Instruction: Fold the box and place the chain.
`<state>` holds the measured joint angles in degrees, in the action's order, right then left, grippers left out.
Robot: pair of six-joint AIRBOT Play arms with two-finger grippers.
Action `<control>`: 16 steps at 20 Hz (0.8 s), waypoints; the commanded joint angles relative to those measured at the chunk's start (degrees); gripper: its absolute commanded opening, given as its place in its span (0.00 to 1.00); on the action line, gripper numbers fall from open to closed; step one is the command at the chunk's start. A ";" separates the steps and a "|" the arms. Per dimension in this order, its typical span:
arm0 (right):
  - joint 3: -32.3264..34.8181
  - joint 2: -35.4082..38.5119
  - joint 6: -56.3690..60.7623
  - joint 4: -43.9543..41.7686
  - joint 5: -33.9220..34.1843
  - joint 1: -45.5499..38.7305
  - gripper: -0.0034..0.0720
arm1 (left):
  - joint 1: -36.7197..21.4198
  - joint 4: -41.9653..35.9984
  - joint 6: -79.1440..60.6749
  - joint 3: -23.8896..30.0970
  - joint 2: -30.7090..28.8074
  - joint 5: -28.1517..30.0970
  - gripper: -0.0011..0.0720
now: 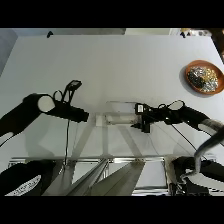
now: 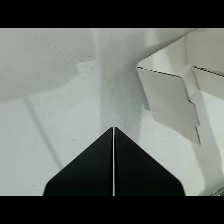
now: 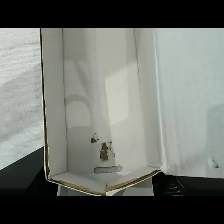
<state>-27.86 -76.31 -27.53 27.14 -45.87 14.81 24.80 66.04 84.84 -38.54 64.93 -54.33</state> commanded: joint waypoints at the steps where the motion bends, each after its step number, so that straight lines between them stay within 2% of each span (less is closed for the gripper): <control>1: 0.00 0.02 0.02 0.00 -0.02 0.00 0.58 | 1.42 -4.57 -0.15 0.22 7.26 2.73 0.02; 6: 0.00 0.02 0.02 0.00 -0.02 0.00 0.58 | 2.82 -7.32 -1.49 0.20 7.98 5.25 0.02; 16: 0.00 0.02 0.02 0.00 -0.02 0.00 0.58 | 4.26 -9.11 -2.60 0.22 8.09 5.20 0.03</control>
<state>-27.86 -76.31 -27.53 27.16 -45.87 14.81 28.40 57.67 82.54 -38.35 72.95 -49.01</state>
